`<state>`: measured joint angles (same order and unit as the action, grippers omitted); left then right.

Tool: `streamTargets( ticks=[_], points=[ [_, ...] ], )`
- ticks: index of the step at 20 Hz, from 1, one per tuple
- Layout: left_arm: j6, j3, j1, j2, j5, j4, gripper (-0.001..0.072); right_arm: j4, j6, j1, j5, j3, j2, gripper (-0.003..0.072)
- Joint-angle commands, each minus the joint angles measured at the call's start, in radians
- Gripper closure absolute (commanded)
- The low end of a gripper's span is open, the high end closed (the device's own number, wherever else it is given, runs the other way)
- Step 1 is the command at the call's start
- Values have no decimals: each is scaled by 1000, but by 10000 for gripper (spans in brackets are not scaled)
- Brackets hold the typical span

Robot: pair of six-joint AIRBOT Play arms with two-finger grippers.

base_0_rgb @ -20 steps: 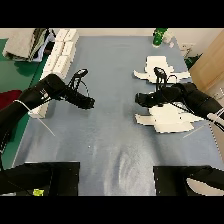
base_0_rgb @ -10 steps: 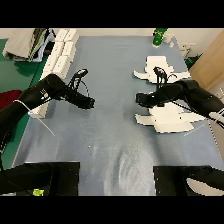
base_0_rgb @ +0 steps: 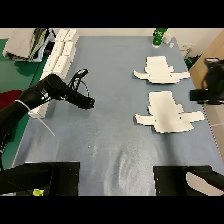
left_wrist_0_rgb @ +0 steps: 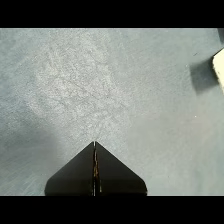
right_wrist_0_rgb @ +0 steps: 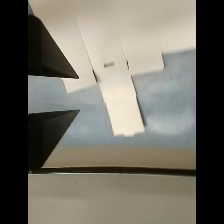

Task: Fold the box.

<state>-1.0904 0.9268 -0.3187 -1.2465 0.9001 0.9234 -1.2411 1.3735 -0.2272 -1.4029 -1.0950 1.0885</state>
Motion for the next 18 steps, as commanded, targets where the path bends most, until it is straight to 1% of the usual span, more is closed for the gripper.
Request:
streamTargets(
  ticks=[1,4,6,8,9,11,13,17,18],
  points=[
    [0,1,0,0,0,0,694,-157,120,-300,39,3,54,381],
    [0,1,0,-1,0,0,694,-328,249,-525,47,3,156,381],
    [0,1,0,0,0,0,695,-474,381,-653,42,2,220,381],
    [0,1,0,-1,0,0,694,-634,496,-745,34,2,280,386],
    [0,1,0,0,0,0,694,-687,523,-776,29,2,310,386],
    [0,1,0,-1,0,0,694,-749,566,-809,26,1,370,386],
    [0,1,0,-1,0,0,694,-761,567,-812,21,-18,431,386],
    [0,1,0,-1,0,0,694,-908,637,-812,-43,-110,510,387],
    [0,1,0,0,0,0,694,-918,637,-812,-50,-135,524,386]
  ],
)
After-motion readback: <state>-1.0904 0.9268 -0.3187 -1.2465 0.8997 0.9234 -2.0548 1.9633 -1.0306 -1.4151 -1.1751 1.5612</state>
